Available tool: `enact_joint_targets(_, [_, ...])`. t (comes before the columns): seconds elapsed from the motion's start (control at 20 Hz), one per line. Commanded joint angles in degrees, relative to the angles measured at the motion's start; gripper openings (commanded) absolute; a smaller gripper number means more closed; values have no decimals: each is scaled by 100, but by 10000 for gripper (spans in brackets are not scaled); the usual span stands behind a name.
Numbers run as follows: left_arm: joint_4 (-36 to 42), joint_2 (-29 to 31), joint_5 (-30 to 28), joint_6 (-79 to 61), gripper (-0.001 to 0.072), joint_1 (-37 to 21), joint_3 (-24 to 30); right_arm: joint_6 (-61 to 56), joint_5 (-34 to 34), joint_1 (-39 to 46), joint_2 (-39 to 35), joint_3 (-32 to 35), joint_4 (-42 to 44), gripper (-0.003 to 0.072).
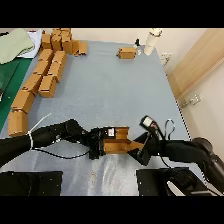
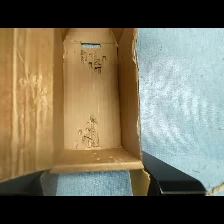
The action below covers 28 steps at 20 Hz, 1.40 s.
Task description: Fold the box.
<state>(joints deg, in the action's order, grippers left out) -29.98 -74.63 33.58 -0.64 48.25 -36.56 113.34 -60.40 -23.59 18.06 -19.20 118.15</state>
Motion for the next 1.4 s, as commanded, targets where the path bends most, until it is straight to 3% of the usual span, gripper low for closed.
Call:
enact_joint_targets(0.0, [0, -2, 0, 0, 512, 0, -4, -3368, -308, 0, -636, -11, 391, 623])
enact_joint_targets(0.05, [0, -2, 0, 0, 512, 0, -4, -3777, -299, 0, -673, -11, 424, 533])
enact_joint_targets(0.1, [0, -2, 0, 0, 512, 0, -4, -4223, -328, 0, -656, -7, 533, 356])
enact_joint_targets(0.15, [0, -2, -2, 0, 513, -2, -4, -4610, -337, 0, -616, 2, 577, 117])
enact_joint_targets(0.2, [0, -2, -2, 0, 512, -2, -4, -5014, -363, 0, -531, 0, 564, 7])
enact_joint_targets(0.35, [0, -2, 0, 0, 512, -2, -4, -5606, -166, 2, -94, -2, 625, 3])
enact_joint_targets(0.55, [0, -2, 0, 0, 512, -2, -4, -4747, 905, 83, 874, -127, 1180, 1])
enact_joint_targets(0.8, [0, -2, -2, 0, 512, -2, -4, -2492, 815, 839, 2949, -857, 2490, 0])
enact_joint_targets(1.0, [0, -2, -2, 0, 513, -2, -4, -1617, 476, 1054, 4393, -1403, 2717, 0])
enact_joint_targets(1.35, [0, -2, -2, 0, 512, -2, -4, -868, 420, 1051, 5458, -1427, 2708, 0])
